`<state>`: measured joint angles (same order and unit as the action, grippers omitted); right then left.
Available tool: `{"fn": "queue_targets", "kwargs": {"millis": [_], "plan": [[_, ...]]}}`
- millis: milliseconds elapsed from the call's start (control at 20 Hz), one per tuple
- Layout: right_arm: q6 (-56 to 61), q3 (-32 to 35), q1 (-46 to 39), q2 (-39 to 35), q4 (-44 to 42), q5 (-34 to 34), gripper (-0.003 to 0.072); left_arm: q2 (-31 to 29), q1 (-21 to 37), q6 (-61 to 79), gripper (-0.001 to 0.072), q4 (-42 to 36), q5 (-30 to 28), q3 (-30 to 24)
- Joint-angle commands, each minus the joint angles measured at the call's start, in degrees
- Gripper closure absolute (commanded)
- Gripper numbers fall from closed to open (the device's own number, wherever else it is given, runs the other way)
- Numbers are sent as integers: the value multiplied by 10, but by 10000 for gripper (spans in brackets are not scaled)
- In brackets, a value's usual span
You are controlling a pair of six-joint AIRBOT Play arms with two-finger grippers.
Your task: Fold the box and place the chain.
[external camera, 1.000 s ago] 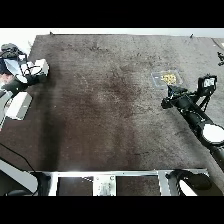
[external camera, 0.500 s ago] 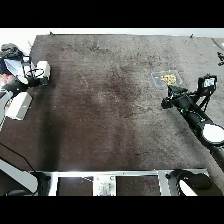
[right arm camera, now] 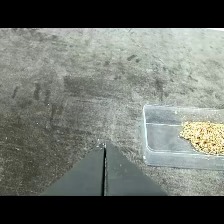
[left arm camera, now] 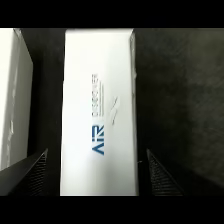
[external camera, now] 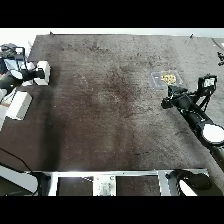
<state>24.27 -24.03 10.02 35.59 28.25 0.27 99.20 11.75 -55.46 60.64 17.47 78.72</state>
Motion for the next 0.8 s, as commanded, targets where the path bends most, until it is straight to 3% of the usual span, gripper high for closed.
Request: {"fn": "queue_targets", "kwargs": {"millis": [0, 50, 150, 200, 400, 650, 700, 750], "plan": [[0, 0, 0, 0, 0, 13, 674, -59, 0, 0, 2, 0, 51, 1], [0, 0, 0, 0, 0, 21, 673, -81, 0, -2, 16, -2, 76, 1], [0, 0, 0, 0, 0, 32, 674, -130, 0, 2, 577, -18, 132, 0], [0, 0, 0, 0, 0, 32, 674, -153, 0, 8, 683, -43, 134, -6], [0, 0, 0, 0, 0, 32, 674, -274, 0, 182, 700, -226, 102, -78], [0, 0, 0, 0, 0, 32, 674, -469, 0, 416, 702, -394, 64, -261], [0, 0, 0, 0, 0, 32, 674, -734, 0, 500, 703, -495, -30, -507], [0, 0, 0, 0, 0, 32, 674, -799, 0, 501, 703, -495, -59, -552]]}}
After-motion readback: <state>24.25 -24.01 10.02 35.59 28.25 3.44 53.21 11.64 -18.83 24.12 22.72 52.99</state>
